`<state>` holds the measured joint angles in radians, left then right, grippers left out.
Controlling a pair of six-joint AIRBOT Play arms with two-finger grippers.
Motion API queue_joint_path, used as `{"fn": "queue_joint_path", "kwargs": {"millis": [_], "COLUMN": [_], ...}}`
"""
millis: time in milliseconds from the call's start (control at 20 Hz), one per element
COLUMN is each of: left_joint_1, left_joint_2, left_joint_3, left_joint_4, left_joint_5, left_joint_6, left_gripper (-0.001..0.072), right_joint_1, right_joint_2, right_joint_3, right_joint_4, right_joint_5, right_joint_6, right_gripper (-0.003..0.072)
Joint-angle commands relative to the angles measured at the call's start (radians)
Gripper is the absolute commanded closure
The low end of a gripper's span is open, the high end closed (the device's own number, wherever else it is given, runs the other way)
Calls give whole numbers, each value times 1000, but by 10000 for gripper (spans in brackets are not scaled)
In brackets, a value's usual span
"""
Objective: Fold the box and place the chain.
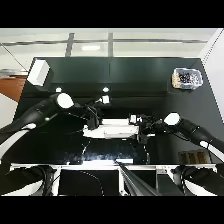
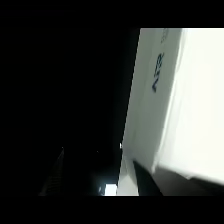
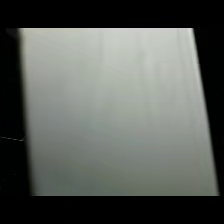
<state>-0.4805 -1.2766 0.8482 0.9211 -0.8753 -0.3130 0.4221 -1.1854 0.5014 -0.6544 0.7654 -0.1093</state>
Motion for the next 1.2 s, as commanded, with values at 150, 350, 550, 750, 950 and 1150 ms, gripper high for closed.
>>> {"fn": "queue_joint_path", "kwargs": {"millis": [150,350,550,750,950,1150], "left_joint_1": [158,141,45,33,-4,-93], "left_joint_2": [143,142,142,141,95,3], "left_joint_3": [5,-54,-179,-214,-215,-215], "left_joint_4": [92,-57,-424,-761,-771,-616], "left_joint_5": [-337,-490,-196,198,364,288], "left_joint_6": [-445,-544,-350,-204,-113,-109], "left_gripper": [348,684,684,684,684,683], "right_joint_1": [0,0,0,0,0,0], "right_joint_2": [0,0,0,0,0,0], "right_joint_3": [0,0,0,0,0,0], "right_joint_4": [0,0,0,0,0,0], "right_joint_5": [1,2,2,2,1,1], "right_joint_6": [0,1,0,0,0,0], "right_gripper": [222,222,222,222,222,222]}}
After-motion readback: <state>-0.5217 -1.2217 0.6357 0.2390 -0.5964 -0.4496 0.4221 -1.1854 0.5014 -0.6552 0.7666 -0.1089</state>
